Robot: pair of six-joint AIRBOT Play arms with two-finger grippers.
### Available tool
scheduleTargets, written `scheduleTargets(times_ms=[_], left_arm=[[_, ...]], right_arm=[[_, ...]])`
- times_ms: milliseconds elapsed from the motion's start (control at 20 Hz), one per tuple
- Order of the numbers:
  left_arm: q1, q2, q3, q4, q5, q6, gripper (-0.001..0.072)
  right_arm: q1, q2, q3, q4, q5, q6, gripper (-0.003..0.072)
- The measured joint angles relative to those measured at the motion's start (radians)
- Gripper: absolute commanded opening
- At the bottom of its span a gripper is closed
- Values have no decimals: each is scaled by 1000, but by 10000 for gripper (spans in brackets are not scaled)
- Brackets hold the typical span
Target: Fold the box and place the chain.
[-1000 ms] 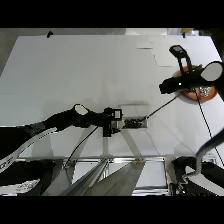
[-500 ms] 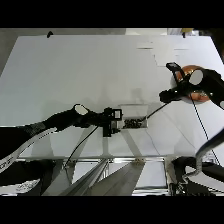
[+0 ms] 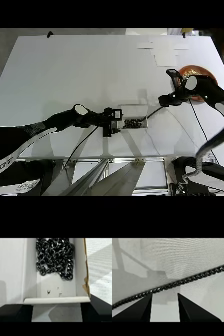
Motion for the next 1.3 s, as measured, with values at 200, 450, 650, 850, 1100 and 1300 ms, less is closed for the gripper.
scheduleTargets(times_ms=[200,450,650,850,1100,1300], left_arm=[[0,0,0,0,0,0,207],[0,0,0,0,0,0,207],[0,0,0,0,0,0,207],[0,0,0,0,0,0,207],[0,0,0,0,0,0,207],[0,0,0,0,0,0,207]], right_arm=[[0,-49,-3,-7,5,2,339],[0,-74,-4,-15,4,19,230],[0,-80,-4,-22,2,23,18],[0,-80,-4,-19,5,23,21],[0,-21,-6,-16,34,7,21],[0,100,-6,6,80,2,21]])
